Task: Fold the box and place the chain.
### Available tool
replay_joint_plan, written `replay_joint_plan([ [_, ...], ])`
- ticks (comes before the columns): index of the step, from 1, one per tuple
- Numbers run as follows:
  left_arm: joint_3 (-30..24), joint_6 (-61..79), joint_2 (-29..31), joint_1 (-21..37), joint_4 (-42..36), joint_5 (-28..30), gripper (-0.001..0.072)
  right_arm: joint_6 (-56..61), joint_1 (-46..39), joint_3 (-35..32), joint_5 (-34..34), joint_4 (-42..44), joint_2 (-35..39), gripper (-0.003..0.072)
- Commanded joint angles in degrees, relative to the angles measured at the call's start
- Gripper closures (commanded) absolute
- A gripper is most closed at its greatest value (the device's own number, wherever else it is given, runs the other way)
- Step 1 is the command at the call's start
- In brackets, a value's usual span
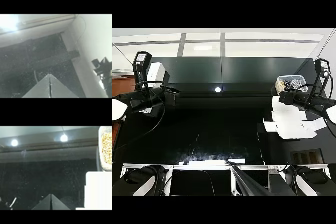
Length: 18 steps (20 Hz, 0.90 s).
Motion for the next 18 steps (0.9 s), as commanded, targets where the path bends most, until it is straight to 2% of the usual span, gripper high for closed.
replay_joint_plan([
  [1, 0.00, 0.00, 0.04, -0.02, 0.02, 0.00, 0.0682, 0.02, 0.02, -0.02, 0.00, 0.00, 0.04, 0.0664],
  [4, 0.00, 0.00, 0.04, -0.02, -0.02, 0.28, 0.0681, -0.07, 0.04, -0.02, -0.44, 0.33, 0.04, 0.0664],
  [7, 0.00, -0.11, 0.02, 0.24, -0.35, 6.62, 0.0681, -0.07, 0.04, -0.02, -4.37, 0.85, 0.04, 0.0664],
  [10, -0.02, -0.04, -0.22, 0.22, -2.80, 8.50, 0.0680, 0.11, 0.04, -0.02, -5.29, 0.90, -0.02, 0.0645],
  [11, -0.02, -0.02, -0.48, 0.22, -2.78, 9.09, 0.0568, 0.76, 0.04, -0.07, -4.50, 1.11, -0.02, 0.0242],
  [12, -0.04, -0.07, -0.90, 0.20, -2.80, 8.94, 0.0151, 0.37, 0.04, -0.20, -4.22, 0.31, -0.15, -0.0015],
  [13, -0.02, -0.55, -1.42, 0.22, -2.80, 8.81, 0.0008, 0.26, 0.02, -0.20, -2.49, -2.21, -0.33, -0.0027],
  [14, -0.02, -0.85, -1.95, 0.22, -2.82, 8.22, 0.0007, 1.03, -0.35, -0.17, 0.02, -7.34, -0.55, -0.0026],
  [16, -0.02, -0.92, -2.58, 0.22, -2.82, 6.86, 0.0007, 14.67, -6.40, 0.37, 5.62, -24.87, -1.70, -0.0019],
  [17, -0.02, -0.92, -2.75, 0.22, -2.82, 5.99, 0.0007, 20.46, -12.76, 1.70, 8.68, -31.26, -2.73, -0.0019],
  [18, -0.02, -0.92, -2.95, 0.22, -2.82, 5.09, 0.0007, 20.74, -19.98, 3.08, 9.73, -32.22, -3.80, -0.0019],
])
